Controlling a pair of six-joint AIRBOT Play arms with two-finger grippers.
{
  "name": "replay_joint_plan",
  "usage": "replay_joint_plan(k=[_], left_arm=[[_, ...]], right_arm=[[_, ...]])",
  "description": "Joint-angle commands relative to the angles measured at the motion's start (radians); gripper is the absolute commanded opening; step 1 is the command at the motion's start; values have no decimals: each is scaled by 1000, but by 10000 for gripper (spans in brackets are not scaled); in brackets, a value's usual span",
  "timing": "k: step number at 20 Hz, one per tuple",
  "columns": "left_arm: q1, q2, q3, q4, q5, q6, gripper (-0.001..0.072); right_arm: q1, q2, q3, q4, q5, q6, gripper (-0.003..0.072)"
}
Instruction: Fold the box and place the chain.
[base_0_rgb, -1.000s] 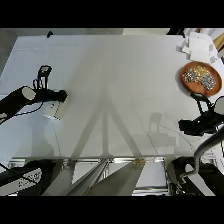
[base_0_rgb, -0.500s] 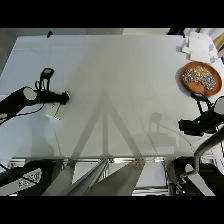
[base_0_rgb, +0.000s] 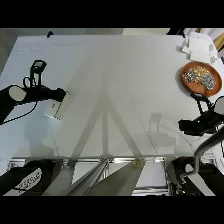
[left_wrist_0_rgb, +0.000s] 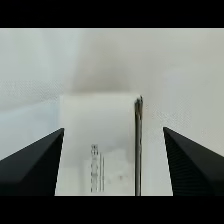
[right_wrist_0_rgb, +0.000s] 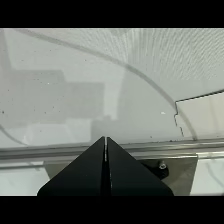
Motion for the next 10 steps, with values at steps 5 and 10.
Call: replay_joint_plan(k=[5, 10], left_arm=[[1, 148, 0, 262, -318, -280, 692], [1, 150, 0, 280, -518, -282, 691]], right_arm=[[-1, -1, 0, 0, 0, 0, 14], [-1, -1, 0, 0, 0, 0, 14]])
